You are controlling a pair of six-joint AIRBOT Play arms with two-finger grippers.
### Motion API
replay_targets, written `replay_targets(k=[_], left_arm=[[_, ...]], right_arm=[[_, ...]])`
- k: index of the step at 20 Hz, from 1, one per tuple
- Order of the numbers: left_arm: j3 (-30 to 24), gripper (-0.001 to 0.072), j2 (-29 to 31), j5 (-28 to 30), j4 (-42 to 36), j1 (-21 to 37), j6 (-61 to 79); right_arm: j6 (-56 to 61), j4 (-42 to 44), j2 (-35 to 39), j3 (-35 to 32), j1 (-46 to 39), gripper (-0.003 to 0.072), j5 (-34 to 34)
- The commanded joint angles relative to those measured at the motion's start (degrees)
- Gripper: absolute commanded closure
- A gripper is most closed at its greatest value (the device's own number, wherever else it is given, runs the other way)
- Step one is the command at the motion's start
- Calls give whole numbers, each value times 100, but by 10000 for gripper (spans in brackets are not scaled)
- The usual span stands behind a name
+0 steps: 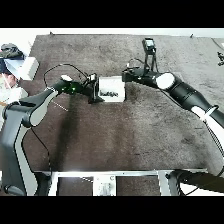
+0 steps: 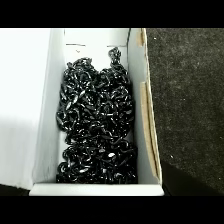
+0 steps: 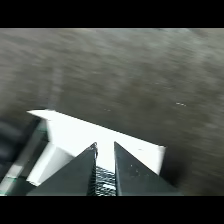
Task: Fold the box and place the chain.
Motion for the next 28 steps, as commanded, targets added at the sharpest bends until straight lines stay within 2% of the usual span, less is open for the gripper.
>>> replay_targets(k=[1, 3, 4, 5, 8, 11, 15, 19, 22, 25, 26, 27, 28], left_arm=[[0, 425, -2, 2, 2, -4, 2], [0, 426, -2, 4, 2, -4, 2], [0, 426, -2, 2, 2, -4, 2], [0, 425, -2, 2, 2, -4, 2], [0, 425, -2, 4, 2, -4, 2], [0, 425, -2, 4, 2, -4, 2], [0, 425, -2, 4, 2, -4, 2], [0, 425, -2, 4, 2, -4, 2], [0, 425, -2, 2, 2, -4, 2], [0, 425, -2, 4, 2, -4, 2], [0, 425, -2, 2, 2, -4, 2], [0, 425, -2, 2, 2, -4, 2], [0, 425, -2, 2, 2, -4, 2]], right_arm=[[-1067, 518, -122, 142, -675, 569, 787], [-2387, 1663, -455, 573, -1150, 572, 1670], [-2944, 2146, -702, 855, -1368, 620, 2192], [-3322, 2371, -960, 1154, -1556, 621, 2691], [-3805, 2516, -1878, 2124, -1915, 622, 3851], [-3980, 2599, -2715, 2983, -1956, 621, 4577], [-4194, 2625, -3279, 3526, -1821, 621, 4723], [-4767, 2680, -3397, 3554, -1606, 620, 4774], [-5189, 2983, -3397, 3556, -1596, 620, 5296], [-5248, 2763, -3397, 3556, -1539, 619, 5484], [-5370, 2723, -3397, 3556, -1513, 612, 5567], [-5445, 2667, -3394, 3556, -1478, 550, 5615], [-5501, 2597, -3397, 3556, -1421, 551, 5648]])
